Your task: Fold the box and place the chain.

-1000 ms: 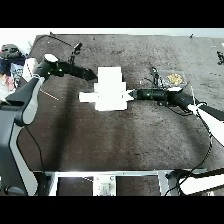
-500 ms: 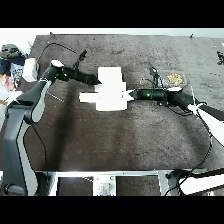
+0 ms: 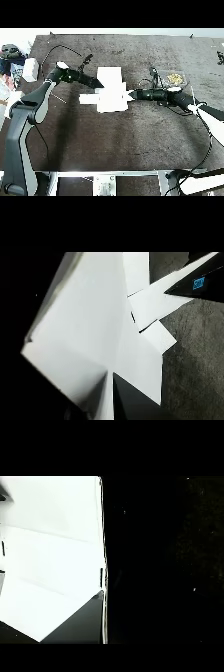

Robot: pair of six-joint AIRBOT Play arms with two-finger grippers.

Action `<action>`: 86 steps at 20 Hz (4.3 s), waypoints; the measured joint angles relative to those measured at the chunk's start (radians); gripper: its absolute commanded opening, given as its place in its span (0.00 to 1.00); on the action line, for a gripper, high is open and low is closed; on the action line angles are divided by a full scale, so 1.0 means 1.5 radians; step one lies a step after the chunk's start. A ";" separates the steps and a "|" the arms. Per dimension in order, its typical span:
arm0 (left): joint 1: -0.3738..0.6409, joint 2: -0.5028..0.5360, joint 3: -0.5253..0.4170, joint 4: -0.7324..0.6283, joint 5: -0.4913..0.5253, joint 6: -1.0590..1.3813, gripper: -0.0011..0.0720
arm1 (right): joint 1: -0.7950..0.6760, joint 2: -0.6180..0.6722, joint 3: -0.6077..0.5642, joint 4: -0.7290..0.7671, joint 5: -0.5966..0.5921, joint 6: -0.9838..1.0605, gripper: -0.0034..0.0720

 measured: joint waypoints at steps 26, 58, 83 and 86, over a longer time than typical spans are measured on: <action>-0.002 0.001 -0.015 0.016 0.068 0.497 0.03 | -0.139 0.072 0.001 -0.026 0.014 -0.054 0.44; -0.001 0.001 -0.054 0.017 0.073 0.576 0.03 | 0.111 -0.055 0.084 -0.252 0.002 -0.523 0.86; -0.001 0.001 -0.054 0.016 0.074 0.576 0.03 | 0.046 -0.159 0.346 -0.294 0.105 -0.453 0.92; -0.001 0.001 -0.054 0.016 0.073 0.576 0.03 | 0.039 -0.190 0.389 -0.296 0.152 -0.451 0.92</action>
